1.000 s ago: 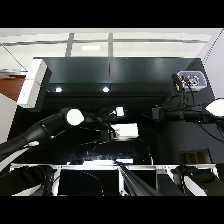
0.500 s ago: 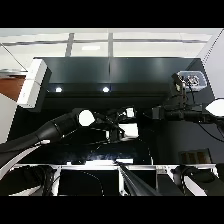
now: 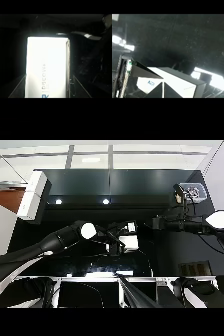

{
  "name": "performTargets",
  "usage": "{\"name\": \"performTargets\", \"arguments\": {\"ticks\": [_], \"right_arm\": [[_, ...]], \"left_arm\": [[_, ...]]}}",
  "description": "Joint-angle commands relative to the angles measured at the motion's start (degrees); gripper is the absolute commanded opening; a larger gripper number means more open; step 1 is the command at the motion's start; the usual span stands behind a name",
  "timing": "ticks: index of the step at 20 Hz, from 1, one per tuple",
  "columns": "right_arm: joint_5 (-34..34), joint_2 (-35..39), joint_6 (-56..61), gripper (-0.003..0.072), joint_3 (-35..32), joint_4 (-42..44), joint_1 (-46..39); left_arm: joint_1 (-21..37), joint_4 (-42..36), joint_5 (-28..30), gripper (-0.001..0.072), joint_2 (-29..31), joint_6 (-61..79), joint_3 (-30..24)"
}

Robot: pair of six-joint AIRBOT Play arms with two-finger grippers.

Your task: Fold the box and place the chain.

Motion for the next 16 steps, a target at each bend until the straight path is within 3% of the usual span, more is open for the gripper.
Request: {"name": "performTargets", "arguments": {"ticks": [1, 16], "right_arm": [[-0.76, 0.04, 0.0, 0.0032, 0.04, 0.0, 0.0], [-1.25, 0.04, 0.02, 0.0032, 0.04, 0.02, 0.0]], "left_arm": [[-0.11, 0.76, -0.17, 0.0709, -0.28, 0.11, 0.04], [-0.33, 2.54, 0.22, 0.071, 0.7, 0.13, 0.31]]}}
